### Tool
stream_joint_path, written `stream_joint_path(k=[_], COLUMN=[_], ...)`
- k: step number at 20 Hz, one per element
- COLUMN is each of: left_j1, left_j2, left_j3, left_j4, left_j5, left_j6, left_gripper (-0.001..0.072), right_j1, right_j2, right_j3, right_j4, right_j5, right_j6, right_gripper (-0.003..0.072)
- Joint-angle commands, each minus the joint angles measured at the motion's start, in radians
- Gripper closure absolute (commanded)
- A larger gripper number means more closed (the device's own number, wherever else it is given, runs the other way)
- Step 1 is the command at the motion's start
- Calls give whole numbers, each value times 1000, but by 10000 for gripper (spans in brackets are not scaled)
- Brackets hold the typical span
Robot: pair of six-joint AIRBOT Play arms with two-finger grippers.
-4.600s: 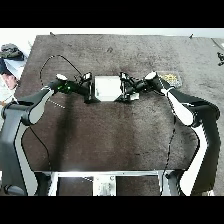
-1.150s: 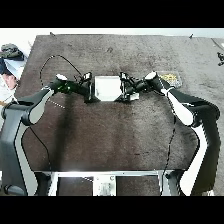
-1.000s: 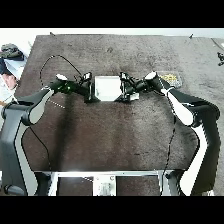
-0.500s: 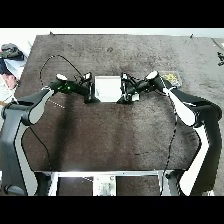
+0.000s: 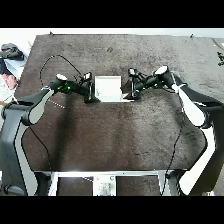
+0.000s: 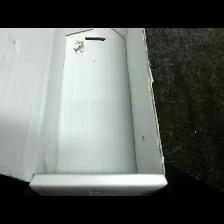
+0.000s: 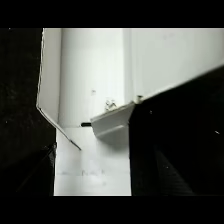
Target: Fold the box and place the chain.
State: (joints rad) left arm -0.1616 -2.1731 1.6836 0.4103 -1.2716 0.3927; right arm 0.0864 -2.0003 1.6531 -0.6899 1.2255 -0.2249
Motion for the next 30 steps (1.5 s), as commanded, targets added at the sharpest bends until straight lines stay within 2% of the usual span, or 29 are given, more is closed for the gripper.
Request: stream_joint_path(k=[1, 3, 4, 6, 7, 8, 9, 12, 19, 26, 30], left_j1=[0, 0, 0, 0, 0, 0, 0, 0, 0, 0, 0], left_j2=[0, 0, 0, 0, 0, 0, 0, 0, 0, 0, 0], left_j3=[0, 0, 0, 0, 0, 0, 0, 0, 0, 0, 0], left_j4=[1, 1, 1, 1, 1, 1, 1, 1, 1, 1, 1], left_j5=[0, 0, 0, 0, 0, 0, 0, 0, 0, 0, 0], left_j6=[0, 0, 0, 0, 0, 0, 0, 0, 0, 0, 0], left_gripper=[361, 361, 361, 361, 361, 361, 361, 361, 361, 361, 361], right_j1=[-25, -42, -47, -46, -45, -44, -39, -1, 102, 98, 98], right_j2=[55, 92, 107, 127, 129, 128, 128, 128, 108, 50, 26], right_j3=[1, 0, 1, 1, 1, 0, 0, 0, 0, 0, 0], right_j4=[-26, -28, -28, -16, 17, 59, 99, 163, 125, 126, 126], right_j5=[16, 37, 56, 126, 158, 181, 193, 148, -184, -345, -378], right_j6=[34, 77, 100, 121, 121, 121, 121, 111, 109, 109, 98], right_gripper=[-34, -32, -3, 372, 496, 560, 663, 676, 676, 677, 677])
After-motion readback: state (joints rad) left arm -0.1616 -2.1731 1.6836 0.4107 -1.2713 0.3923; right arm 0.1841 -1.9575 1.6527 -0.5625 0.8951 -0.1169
